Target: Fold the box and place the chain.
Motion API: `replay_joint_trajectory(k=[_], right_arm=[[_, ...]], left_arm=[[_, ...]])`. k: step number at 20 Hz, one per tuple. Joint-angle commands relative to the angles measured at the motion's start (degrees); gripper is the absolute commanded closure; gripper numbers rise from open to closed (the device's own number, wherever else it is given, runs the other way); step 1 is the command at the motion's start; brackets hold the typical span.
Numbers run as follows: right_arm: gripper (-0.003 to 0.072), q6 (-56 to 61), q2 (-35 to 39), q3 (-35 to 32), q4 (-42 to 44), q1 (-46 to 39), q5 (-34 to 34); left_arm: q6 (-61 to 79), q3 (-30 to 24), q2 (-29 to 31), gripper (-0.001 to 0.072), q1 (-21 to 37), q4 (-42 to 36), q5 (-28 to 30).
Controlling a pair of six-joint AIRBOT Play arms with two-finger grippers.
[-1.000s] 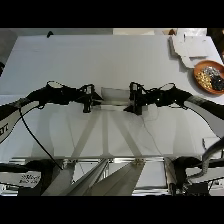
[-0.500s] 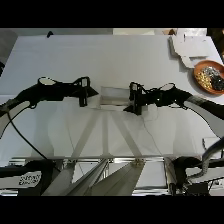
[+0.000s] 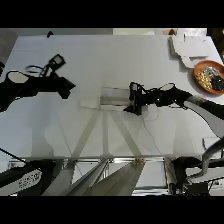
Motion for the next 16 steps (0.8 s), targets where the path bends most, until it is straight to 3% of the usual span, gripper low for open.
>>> replay_joint_trajectory(k=[1, 5, 16], right_arm=[[0.0248, 0.0, 0.0, 0.07, 0.02, 0.02, 0.0], [0.0248, 0.0, 0.0, 0.07, 0.02, 0.02, 0.0], [0.0248, -0.02, 0.0, 0.07, 0.02, 0.02, 0.0]], left_arm=[[-23.82, -2.25, -0.28, 0.0706, 3.85, 4.5, -0.55], [-32.89, -3.43, -4.66, 0.0705, 3.39, 4.28, -7.34], [-39.01, -3.43, -8.22, 0.0709, -2.75, 1.55, -7.21]])
